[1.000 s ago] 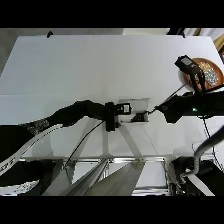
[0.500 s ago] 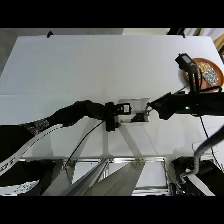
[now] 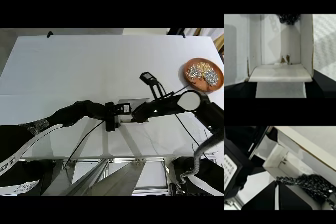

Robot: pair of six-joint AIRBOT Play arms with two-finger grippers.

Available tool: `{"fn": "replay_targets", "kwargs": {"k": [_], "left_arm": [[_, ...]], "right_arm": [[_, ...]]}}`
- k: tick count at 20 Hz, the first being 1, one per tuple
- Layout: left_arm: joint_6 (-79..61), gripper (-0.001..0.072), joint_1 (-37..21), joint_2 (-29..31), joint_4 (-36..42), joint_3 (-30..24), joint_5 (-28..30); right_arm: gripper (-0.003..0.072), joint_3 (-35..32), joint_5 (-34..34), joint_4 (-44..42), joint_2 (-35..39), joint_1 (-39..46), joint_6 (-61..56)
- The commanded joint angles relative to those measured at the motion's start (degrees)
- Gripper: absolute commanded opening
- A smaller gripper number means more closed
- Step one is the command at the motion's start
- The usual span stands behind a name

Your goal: Fold the box and place the chain.

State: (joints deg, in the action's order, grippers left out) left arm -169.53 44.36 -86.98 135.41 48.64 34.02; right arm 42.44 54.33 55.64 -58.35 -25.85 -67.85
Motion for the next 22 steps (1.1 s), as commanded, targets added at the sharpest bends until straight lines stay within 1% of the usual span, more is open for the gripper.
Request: {"fn": "replay_targets", "kwargs": {"k": [1, 2, 3, 4, 5, 8, 11, 13, 15, 16, 17, 18, 19, 21, 22], "left_arm": [[0.0, 0.0152, 0.0, 0.0, 0.0, 0.0, 0.0], [0.0, 0.0152, 0.0, 0.0, 0.0, 0.0, 0.0], [0.0, 0.0152, 0.0, 0.0, 0.0, 0.0, 0.0], [0.0, 0.0152, 0.0, 0.0, 0.0, 0.0, 0.0], [0.0, 0.0152, 0.0, 0.0, 0.0, 0.0, 0.0], [0.0, 0.0152, 0.0, 0.0, 0.0, 0.0, 0.0], [0.0, 0.0152, 0.0, 0.0, 0.0, 0.0, 0.0], [0.0, 0.0152, 0.0, 0.0, 0.0, 0.0, 0.0], [0.0, 0.0152, 0.0, 0.0, 0.0, 0.0, 0.0], [0.0, 0.0152, 0.0, 0.0, 0.0, 0.0, 0.0], [0.0, 0.0152, 0.0, 0.0, 0.0, 0.0, 0.0], [0.0, 0.0152, 0.0, 0.0, 0.0, 0.0, 0.0], [0.0, 0.0152, 0.0, 0.0, 0.0, 0.0, 0.0], [0.0, 0.0152, 0.0, 0.0, 0.0, 0.0, 0.0], [0.0, 0.0152, 0.0, 0.0, 0.0, 0.0, 0.0]], "right_arm": [[0.0013, -0.2, -3.1, 2.3, -4.5, -2.9, -2.0], [0.0017, -0.2, -3.7, 3.7, -5.2, -3.0, -2.8], [0.0062, -0.2, -4.0, 4.1, -5.4, -3.0, -2.8], [0.0155, -0.2, -4.3, 4.5, -5.5, -3.0, -2.8], [0.0201, -0.2, -4.5, 4.6, -5.5, -3.0, -2.8], [0.0200, -0.2, -3.3, 4.8, -4.3, -2.4, -2.8], [0.0189, -0.2, -1.3, 6.7, 1.5, 2.9, -2.8], [0.0079, -0.2, 1.5, 10.3, 5.5, 9.0, -3.2], [0.0082, -0.2, 4.9, 15.9, 6.9, 16.3, -7.2], [0.0103, -0.2, 5.5, 18.7, 6.6, 19.3, -8.0], [0.0134, -0.2, 4.6, 21.6, 6.0, 21.7, -9.5], [0.0189, -0.2, 2.4, 23.4, 5.0, 23.8, -11.5], [0.0201, -0.1, 0.9, 23.9, 3.5, 25.1, -11.8], [0.0207, 0.1, -0.5, 25.4, -1.8, 25.6, -11.8], [0.0262, 0.5, -1.1, 25.6, -5.0, 25.6, -11.9]]}}
